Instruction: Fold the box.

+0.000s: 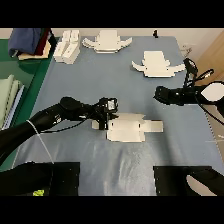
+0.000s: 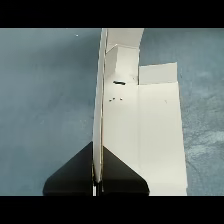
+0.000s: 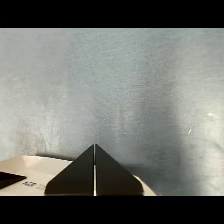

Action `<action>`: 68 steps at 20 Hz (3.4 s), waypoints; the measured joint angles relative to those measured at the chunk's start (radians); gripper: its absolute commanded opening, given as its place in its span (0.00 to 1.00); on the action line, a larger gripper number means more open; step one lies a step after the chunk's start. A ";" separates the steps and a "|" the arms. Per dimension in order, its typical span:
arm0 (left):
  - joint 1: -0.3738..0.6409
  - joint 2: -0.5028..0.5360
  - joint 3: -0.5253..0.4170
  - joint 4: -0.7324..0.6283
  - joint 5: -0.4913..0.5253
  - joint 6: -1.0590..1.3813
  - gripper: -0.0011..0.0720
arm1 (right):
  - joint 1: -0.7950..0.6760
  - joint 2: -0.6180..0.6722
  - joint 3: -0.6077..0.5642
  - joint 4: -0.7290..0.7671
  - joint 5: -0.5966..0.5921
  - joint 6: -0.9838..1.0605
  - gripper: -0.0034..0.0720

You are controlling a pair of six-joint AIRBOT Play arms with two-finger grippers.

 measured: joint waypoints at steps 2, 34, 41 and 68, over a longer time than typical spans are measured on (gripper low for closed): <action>-0.021 -0.025 -0.003 0.005 0.033 0.001 0.03 | 0.000 0.000 0.000 -0.002 -0.001 0.000 0.05; -0.107 0.024 -0.128 -0.182 0.232 0.192 0.03 | 0.027 0.000 0.000 0.014 -0.020 0.000 0.05; -0.112 0.023 -0.130 -0.201 0.219 0.203 0.04 | 0.056 0.000 0.000 -0.002 -0.035 0.000 0.05; -0.212 0.080 -0.170 -0.199 0.479 0.275 0.03 | 0.063 0.000 0.000 -0.006 -0.071 -0.011 0.05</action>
